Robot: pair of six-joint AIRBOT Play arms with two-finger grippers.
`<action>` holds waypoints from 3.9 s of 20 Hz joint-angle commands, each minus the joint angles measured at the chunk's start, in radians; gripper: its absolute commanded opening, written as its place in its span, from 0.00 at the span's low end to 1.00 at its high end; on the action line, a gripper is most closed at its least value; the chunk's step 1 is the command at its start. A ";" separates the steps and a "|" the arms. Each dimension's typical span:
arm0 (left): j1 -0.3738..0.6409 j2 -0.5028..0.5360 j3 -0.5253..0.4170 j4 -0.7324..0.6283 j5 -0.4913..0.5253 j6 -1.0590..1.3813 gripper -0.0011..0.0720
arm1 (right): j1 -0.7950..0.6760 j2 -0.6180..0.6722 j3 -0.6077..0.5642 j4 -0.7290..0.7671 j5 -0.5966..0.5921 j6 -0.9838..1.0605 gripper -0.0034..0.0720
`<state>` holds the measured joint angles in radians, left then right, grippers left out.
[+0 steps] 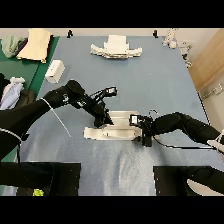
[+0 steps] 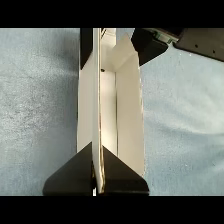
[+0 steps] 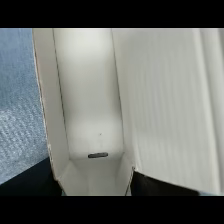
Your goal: Fold the box.
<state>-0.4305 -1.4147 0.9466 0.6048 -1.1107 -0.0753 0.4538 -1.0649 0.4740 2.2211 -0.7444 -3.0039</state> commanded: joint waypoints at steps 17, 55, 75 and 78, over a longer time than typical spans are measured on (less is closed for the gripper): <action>-0.004 0.000 0.001 -0.020 0.000 -0.005 0.44 | 0.001 -0.001 0.000 -0.007 0.000 0.000 0.59; -0.067 -0.118 0.064 0.071 0.118 -1.052 0.03 | 0.001 -0.001 0.000 -0.010 0.000 0.000 0.59; -0.212 0.515 -0.177 0.512 0.108 -0.585 0.04 | 0.001 -0.001 0.000 -0.011 0.000 0.000 0.59; -0.109 0.516 -0.220 0.438 0.096 -0.351 0.77 | 0.001 -0.001 0.000 -0.011 0.000 0.000 0.59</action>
<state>-0.6029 -0.9157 0.7727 1.0847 -1.0031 -0.6605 0.4545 -1.0649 0.4740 2.2101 -0.7441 -3.0043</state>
